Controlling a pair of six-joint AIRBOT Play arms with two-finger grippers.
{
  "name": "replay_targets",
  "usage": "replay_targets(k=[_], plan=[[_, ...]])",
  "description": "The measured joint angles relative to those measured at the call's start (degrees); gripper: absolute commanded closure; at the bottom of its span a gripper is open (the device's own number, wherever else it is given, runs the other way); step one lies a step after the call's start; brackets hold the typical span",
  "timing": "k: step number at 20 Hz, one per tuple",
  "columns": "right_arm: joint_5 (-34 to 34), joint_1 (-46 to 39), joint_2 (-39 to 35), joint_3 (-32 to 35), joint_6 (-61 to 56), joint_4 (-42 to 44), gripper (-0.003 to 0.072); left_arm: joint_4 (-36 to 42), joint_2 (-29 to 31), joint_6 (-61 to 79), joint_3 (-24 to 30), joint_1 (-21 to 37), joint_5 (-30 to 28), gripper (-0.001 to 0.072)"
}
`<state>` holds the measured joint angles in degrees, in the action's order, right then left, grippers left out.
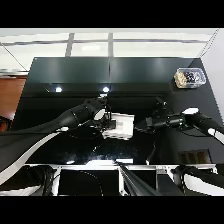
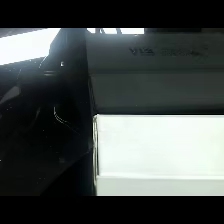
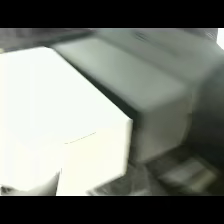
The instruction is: Fold the box and place the chain.
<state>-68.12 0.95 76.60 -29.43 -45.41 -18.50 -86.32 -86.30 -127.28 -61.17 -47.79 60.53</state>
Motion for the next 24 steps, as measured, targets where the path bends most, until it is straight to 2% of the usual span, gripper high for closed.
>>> replay_targets(k=[5,8,18,24], plan=[[-2.6,1.2,0.3,-2.6,3.0,3.0,0.0057,0.0,0.0,0.0,0.0,0.0,0.0,0.0677],[-1.6,3.3,0.4,-3.6,2.4,2.0,0.0065,0.0,0.0,0.0,0.0,0.0,0.0,0.0678],[5.1,10.3,-0.2,-7.4,-10.4,-7.3,0.0066,0.0,0.0,0.0,0.0,0.0,0.0,0.0677],[11.5,16.1,-5.9,-7.8,-23.0,-18.6,0.0066,0.0,0.0,0.0,0.0,0.0,0.1,0.0677]])
